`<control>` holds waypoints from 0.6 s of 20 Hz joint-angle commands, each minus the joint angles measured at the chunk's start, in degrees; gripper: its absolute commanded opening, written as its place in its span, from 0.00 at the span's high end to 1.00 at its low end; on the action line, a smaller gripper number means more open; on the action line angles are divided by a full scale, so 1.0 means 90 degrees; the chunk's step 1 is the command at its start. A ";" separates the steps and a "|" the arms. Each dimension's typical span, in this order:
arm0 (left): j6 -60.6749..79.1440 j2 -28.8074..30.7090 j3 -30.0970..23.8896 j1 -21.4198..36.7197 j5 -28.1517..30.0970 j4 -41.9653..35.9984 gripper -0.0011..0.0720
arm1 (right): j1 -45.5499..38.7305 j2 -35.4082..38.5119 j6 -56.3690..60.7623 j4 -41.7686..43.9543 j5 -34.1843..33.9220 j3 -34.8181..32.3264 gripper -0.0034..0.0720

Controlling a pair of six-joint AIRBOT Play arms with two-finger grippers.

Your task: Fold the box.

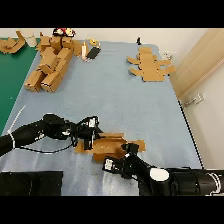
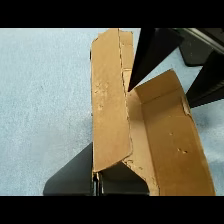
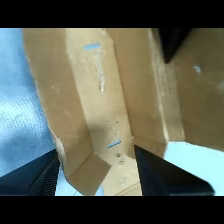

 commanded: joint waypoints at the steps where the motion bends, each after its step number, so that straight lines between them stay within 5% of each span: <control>1: 0.0000 -0.0005 0.0005 0.0005 0.0002 0.0000 0.97 | -0.0265 0.0010 0.0165 -0.0250 0.0090 0.0051 0.00; 12: 0.0000 -0.0005 0.0005 0.0005 0.0002 0.0000 0.97 | -0.0699 0.0770 -0.0032 -0.0211 0.0393 -0.0270 0.00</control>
